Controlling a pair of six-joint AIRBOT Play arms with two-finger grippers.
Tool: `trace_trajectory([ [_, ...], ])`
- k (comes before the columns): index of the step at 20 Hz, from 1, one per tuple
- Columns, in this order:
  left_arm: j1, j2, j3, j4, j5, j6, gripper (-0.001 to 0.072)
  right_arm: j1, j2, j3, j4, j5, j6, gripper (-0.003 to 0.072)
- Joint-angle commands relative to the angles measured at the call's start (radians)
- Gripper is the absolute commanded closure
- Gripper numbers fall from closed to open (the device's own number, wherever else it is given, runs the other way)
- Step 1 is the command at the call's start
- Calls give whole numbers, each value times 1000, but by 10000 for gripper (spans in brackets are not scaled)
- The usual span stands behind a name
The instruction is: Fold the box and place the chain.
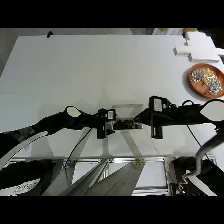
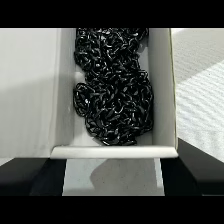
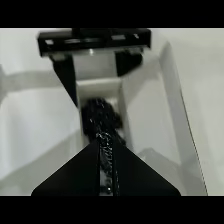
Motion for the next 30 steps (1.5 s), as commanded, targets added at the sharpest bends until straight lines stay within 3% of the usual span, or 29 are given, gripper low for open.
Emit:
trace_trajectory([
  [1, 0, 0, 0, 0, 0, 0, 542, 113, 3, 1, 29, -141, 3, 668],
  [5, 0, 0, 0, 0, 0, 0, 542, 137, -18, -10, 5, -245, 4, 661],
  [9, 0, 0, 0, 0, 0, 0, 542, 137, -121, -15, -16, -248, 31, 482],
  [10, 0, 0, 0, 0, 0, 0, 542, 137, -135, -15, -41, -248, 30, 478],
  [14, 0, 0, 0, 0, 0, 0, 542, 69, -117, 49, -172, -178, 30, 479],
  [19, 0, 0, 0, 0, 0, 0, 542, -186, -119, 104, -223, -42, 30, 488],
  [20, 0, 0, 0, 0, 0, 0, 542, -223, -121, 104, -259, -36, 31, 506],
  [21, 0, 0, 0, 0, 0, 0, 542, -251, -126, 104, -307, -37, 48, 597],
  [22, 0, 0, 0, 0, 0, 0, 542, -265, -137, 104, -360, -41, 92, 648],
  [27, 0, 0, 0, 0, 0, 0, 542, -267, -263, 103, -445, -142, 609, 634],
  [29, 0, 0, 0, 0, 0, 0, 542, -266, -335, 103, -500, -176, 834, 595],
  [30, 0, 0, 0, 0, 0, 0, 542, -263, -371, 103, -538, -191, 908, 467],
])
